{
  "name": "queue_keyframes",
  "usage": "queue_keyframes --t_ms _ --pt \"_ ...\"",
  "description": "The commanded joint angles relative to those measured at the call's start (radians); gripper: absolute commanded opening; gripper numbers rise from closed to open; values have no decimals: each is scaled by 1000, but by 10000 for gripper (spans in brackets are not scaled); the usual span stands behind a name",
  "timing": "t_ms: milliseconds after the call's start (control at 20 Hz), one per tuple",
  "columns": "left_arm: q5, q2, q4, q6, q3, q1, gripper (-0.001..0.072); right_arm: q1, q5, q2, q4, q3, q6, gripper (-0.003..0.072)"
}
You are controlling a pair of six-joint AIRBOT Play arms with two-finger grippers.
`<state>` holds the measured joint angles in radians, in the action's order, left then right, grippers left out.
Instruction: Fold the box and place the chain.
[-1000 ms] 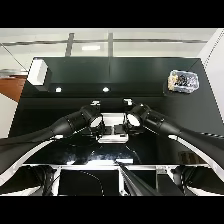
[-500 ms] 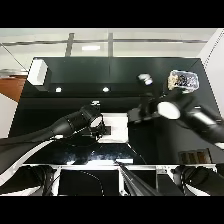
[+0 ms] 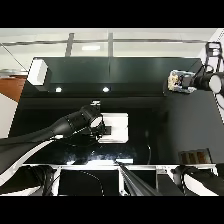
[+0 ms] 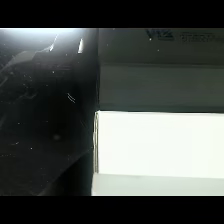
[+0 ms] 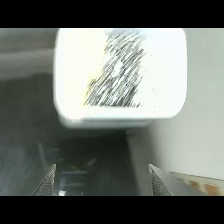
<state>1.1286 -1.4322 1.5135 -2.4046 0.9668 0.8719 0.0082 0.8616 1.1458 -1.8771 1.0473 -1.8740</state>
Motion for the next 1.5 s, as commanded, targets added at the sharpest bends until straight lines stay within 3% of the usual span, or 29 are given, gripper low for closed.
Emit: queue_keyframes --t_ms 0,250,400,450,550,650,1150,1200,1250,1300,1350,1450 --pt "-2 0 4 -1 0 0 25 -173 -101 214 158 152 57 698" --pt "-2 0 5 -1 0 0 25 -240 100 531 311 499 23 696" --pt "-2 0 4 -1 0 0 25 -242 159 637 371 618 23 653" --pt "-1 0 4 -1 0 0 25 -241 172 660 385 640 23 582" --pt "-1 0 4 -1 0 0 25 -241 175 686 380 650 23 581" --pt "-1 0 5 -1 0 0 25 -244 185 703 378 650 23 466" --pt "-1 0 8 -1 -1 0 25 -241 198 767 433 650 62 465" --pt "0 0 7 -1 -1 0 25 -241 206 768 433 650 78 268" --pt "-1 0 8 -1 -1 0 25 -241 216 768 433 650 102 178" --pt "-1 0 7 -1 -1 0 25 -241 228 767 433 650 115 145" --pt "-1 0 5 -1 -1 0 25 -242 242 764 433 650 133 45" --pt "0 0 4 -1 -1 0 25 -244 264 742 435 650 161 41"
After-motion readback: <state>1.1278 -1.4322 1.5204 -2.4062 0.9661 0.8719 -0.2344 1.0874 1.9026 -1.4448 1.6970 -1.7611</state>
